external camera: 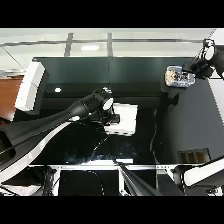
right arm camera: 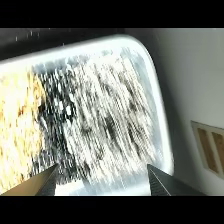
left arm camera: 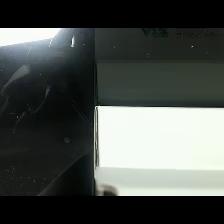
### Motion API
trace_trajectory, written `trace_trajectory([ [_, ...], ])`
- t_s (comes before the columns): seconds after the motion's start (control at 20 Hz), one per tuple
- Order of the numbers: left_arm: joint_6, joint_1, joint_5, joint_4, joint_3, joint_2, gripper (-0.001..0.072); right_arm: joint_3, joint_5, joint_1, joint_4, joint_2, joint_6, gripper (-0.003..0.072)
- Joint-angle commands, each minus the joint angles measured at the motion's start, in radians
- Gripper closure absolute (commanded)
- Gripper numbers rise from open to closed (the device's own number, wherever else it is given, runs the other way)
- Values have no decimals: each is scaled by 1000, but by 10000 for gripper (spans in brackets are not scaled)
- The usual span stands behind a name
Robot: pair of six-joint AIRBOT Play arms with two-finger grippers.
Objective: Fold the box and place the chain.
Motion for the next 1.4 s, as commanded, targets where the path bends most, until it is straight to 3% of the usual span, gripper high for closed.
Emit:
trace_trajectory([
  [0.0,-1,0,-3,-1,1,1,684,170,53,-18,40,-154,-38,86],
  [0.15,-1,0,-4,-1,1,1,684,182,68,-30,40,-193,-38,98],
  [0.25,-1,0,-2,-2,1,1,684,182,90,-39,37,-202,-38,157],
  [0.35,-1,0,-2,-2,1,1,684,182,112,-46,38,-202,-43,497],
  [0.4,-1,0,-2,-2,1,1,684,183,131,-47,37,-202,-52,568],
  [0.45,-1,0,-2,-2,1,1,684,183,149,-47,38,-201,-64,571],
  [0.5,-1,0,-2,-3,1,1,684,187,171,-46,39,-195,-84,670],
  [0.75,-1,1,2,-19,1,1,684,193,159,-47,109,-30,-153,672],
  [1.35,0,1,7,-15,1,0,684,193,245,-50,562,467,-324,672],
])
